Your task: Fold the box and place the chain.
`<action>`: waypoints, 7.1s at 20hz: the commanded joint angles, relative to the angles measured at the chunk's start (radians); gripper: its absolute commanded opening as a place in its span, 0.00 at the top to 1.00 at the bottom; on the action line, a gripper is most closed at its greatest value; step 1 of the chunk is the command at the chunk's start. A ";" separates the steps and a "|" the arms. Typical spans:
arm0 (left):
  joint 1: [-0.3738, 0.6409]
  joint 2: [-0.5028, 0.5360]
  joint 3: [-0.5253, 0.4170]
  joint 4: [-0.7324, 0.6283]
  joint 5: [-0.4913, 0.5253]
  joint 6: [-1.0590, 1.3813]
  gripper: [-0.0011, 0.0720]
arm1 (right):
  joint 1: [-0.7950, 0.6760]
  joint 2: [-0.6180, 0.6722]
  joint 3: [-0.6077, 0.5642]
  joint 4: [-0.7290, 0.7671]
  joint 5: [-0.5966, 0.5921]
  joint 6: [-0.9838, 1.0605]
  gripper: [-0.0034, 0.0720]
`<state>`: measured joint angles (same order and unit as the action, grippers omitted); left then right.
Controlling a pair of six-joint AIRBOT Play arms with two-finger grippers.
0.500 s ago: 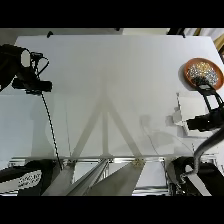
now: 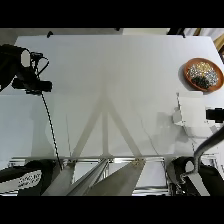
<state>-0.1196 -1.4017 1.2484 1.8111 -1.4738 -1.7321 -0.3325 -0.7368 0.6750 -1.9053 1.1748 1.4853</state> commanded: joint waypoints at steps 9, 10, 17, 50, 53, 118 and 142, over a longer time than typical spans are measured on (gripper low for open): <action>0.001 0.001 0.000 0.000 0.000 0.000 0.96 | -0.346 -0.546 0.441 0.013 -0.037 -0.225 0.34; 0.001 0.001 0.000 0.000 0.000 0.000 0.96 | -0.355 -0.583 0.453 0.013 -0.021 -0.280 0.34; 0.001 0.001 0.000 0.000 0.000 0.000 0.96 | -0.414 -0.765 0.453 0.037 0.087 -0.509 0.25; 0.001 0.001 0.000 0.000 0.000 0.000 0.96 | 0.216 -0.109 -0.148 1.058 0.062 -0.749 0.94; 0.001 0.001 0.000 0.000 0.000 0.000 0.96 | 0.367 -0.097 -0.206 1.063 -0.039 -0.669 0.94; -0.385 -0.124 -0.135 -0.948 0.272 1.458 0.98 | 0.605 -0.035 0.042 0.700 0.056 -0.173 0.51; -0.499 -0.219 -0.190 -1.141 0.605 1.683 0.97 | 0.605 0.161 0.041 0.652 0.103 -0.177 0.51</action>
<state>-0.6186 -1.6184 1.0592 0.6678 -0.8871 -0.0525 0.2718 -0.5766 0.7166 -1.2530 1.2831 1.3098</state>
